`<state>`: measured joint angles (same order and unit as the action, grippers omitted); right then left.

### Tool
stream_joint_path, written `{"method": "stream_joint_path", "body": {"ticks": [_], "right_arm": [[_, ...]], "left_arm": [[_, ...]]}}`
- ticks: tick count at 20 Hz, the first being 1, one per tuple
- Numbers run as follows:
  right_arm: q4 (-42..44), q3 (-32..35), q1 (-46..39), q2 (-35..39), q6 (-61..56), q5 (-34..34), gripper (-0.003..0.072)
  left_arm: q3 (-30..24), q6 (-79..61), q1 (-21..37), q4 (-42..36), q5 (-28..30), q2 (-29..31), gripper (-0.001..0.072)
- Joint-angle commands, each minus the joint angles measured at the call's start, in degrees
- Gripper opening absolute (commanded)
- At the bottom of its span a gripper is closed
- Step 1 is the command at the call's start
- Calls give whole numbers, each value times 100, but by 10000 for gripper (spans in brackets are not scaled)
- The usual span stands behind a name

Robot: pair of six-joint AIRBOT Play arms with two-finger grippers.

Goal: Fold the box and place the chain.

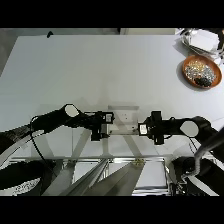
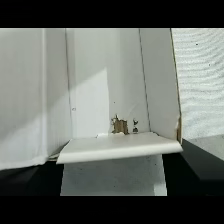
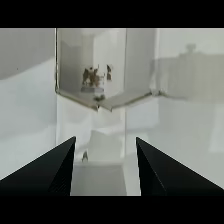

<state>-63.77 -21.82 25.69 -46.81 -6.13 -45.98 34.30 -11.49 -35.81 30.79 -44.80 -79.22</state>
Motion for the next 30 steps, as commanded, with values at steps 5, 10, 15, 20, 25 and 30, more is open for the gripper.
{"method": "stream_joint_path", "body": {"ticks": [5, 10, 15, 20, 25, 30], "right_arm": [[581, 50, 280, -640, 382, 584, 280], [920, 50, 280, -640, 385, 761, 221], [1163, 50, 391, -640, 422, 859, 212], [1399, 50, 542, -643, 538, 1073, 152], [1451, 50, 542, -745, 538, 1073, 268], [1421, 28, 535, -717, 509, 1091, 317]], "left_arm": [[-4, -2, 0, 0, 0, 2, 256], [-4, -2, 0, 0, 0, 2, 256], [-4, -2, 0, 0, 0, 2, 256], [-4, -2, 0, 0, 0, 2, 256], [-4, -2, 0, 0, 0, 2, 256], [-4, -2, 0, 0, 0, 2, 256]]}}
